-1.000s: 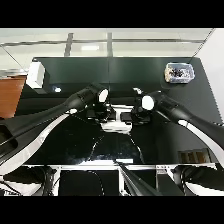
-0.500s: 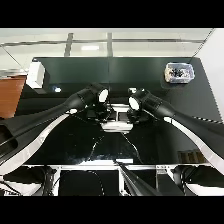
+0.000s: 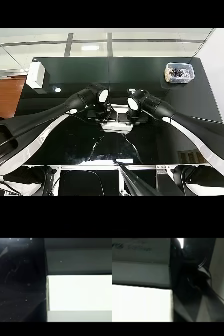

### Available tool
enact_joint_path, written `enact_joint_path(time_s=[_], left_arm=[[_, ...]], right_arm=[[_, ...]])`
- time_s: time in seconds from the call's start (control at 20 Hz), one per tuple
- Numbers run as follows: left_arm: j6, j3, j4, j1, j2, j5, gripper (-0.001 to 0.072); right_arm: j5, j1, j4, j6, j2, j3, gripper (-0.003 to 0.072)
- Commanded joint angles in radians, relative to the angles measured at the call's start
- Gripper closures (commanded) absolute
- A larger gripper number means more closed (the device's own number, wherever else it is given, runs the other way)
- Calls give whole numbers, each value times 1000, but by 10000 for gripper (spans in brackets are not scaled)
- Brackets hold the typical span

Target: Fold the box and place the chain.

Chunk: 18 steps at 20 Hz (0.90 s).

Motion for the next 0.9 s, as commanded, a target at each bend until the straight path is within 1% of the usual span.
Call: enact_joint_path(time_s=[0.0,0.1,0.15,0.2,0.25,0.3,0.35,0.45,0.5,0.55,0.6,0.7,0.75,0.8,0.85], left_arm=[[0,1,-2,1,0,5,682],[0,1,-2,3,0,5,682],[0,1,-2,4,0,5,682],[0,1,-2,4,0,5,682],[0,1,-2,4,0,4,682],[0,1,-2,4,0,5,682],[0,1,-2,4,0,5,682],[0,1,-2,4,0,4,682],[0,1,-2,4,0,4,682],[0,1,-2,4,0,4,682],[0,1,-2,4,0,5,682],[0,1,-2,4,0,5,682],[0,1,-2,4,0,5,682],[0,1,-2,4,0,4,682],[0,1,-2,4,0,1,682]], right_arm=[[-3,-1,5,-4,-1,1,670],[-4,-1,3,-4,0,1,669],[-3,-1,4,-4,3,1,657],[-3,-1,4,-4,13,2,457],[-3,-1,3,-5,29,2,331],[-3,-1,4,-25,55,2,316],[1,-1,4,-59,95,2,319],[32,-3,-2,-117,203,2,319],[56,-10,-38,-132,261,2,319],[83,-21,-125,-133,319,2,319],[108,-40,-263,-133,362,1,320],[132,-99,-590,-121,384,0,320],[85,-151,-680,-117,377,-6,320],[-13,-231,-700,-117,365,-13,316],[-109,-315,-669,-117,343,-13,158]])
